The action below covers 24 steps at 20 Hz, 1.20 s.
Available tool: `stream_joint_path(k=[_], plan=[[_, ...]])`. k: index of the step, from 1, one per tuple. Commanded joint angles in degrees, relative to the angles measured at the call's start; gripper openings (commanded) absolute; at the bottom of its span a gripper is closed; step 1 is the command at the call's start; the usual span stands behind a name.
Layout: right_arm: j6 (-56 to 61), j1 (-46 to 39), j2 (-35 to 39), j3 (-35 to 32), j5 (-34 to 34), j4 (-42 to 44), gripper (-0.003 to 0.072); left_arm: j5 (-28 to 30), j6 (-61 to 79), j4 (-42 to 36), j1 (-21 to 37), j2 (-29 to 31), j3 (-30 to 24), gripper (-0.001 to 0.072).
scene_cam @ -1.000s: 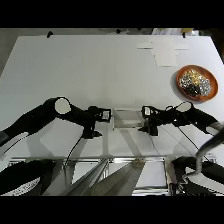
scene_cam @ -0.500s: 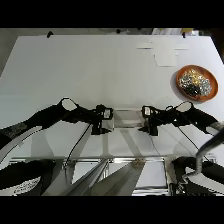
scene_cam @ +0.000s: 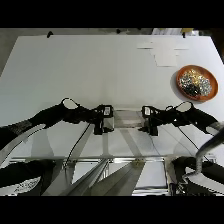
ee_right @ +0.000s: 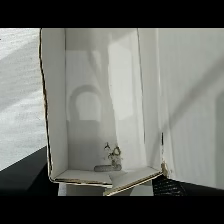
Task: Fold the box and place the chain.
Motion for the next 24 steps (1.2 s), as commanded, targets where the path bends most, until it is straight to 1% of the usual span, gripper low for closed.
stream_joint_path(k=[1, 3, 7, 11, 12, 13, 14, 15, 19, 24], plan=[[0.0, 0.0, 0.0, 0.0, 0.0, 0.0, 0.0366, -0.1, 1.3, -1.3, 0.0, -0.8, 0.0, 0.0713], [0.0, 0.0, 0.0, 0.0, 0.0, 0.0, 0.0366, -0.1, 1.3, -2.1, -0.3, -1.7, 0.0, 0.0713], [0.0, 0.0, 0.0, 0.0, 0.0, 0.0, 0.0366, 0.1, 7.6, -7.0, -1.8, -3.9, 0.0, 0.0711], [0.0, 0.0, 0.0, 0.0, 0.0, 0.0, 0.0366, 0.4, 7.6, -7.0, -2.1, -4.0, 0.1, 0.0703], [0.0, 0.0, 0.0, 0.0, 0.0, 0.0, 0.0366, 0.4, 7.6, -7.0, -2.1, -4.0, 0.1, 0.0644], [0.0, 0.0, 0.0, 0.0, 0.0, 0.0, 0.0366, 0.5, 7.6, -7.0, -2.1, -4.0, 0.1, 0.0486], [0.0, 0.0, 0.0, 0.0, 0.0, 0.0, 0.0366, 0.5, 7.6, -7.0, -2.1, -4.0, 0.1, 0.0302], [0.0, 0.0, 0.0, 0.0, 0.0, 0.0, 0.0366, 0.5, 7.6, -7.0, -2.1, -4.0, 0.1, 0.0192], [0.0, 0.0, 0.0, 0.0, 0.0, 0.0, 0.0366, 0.5, 7.6, -6.9, -2.1, -4.0, 0.1, 0.0213], [0.0, 0.0, 0.0, 0.0, 0.0, 0.0, 0.0366, 0.3, 7.5, -6.9, -2.1, -4.0, 0.1, 0.0212]])
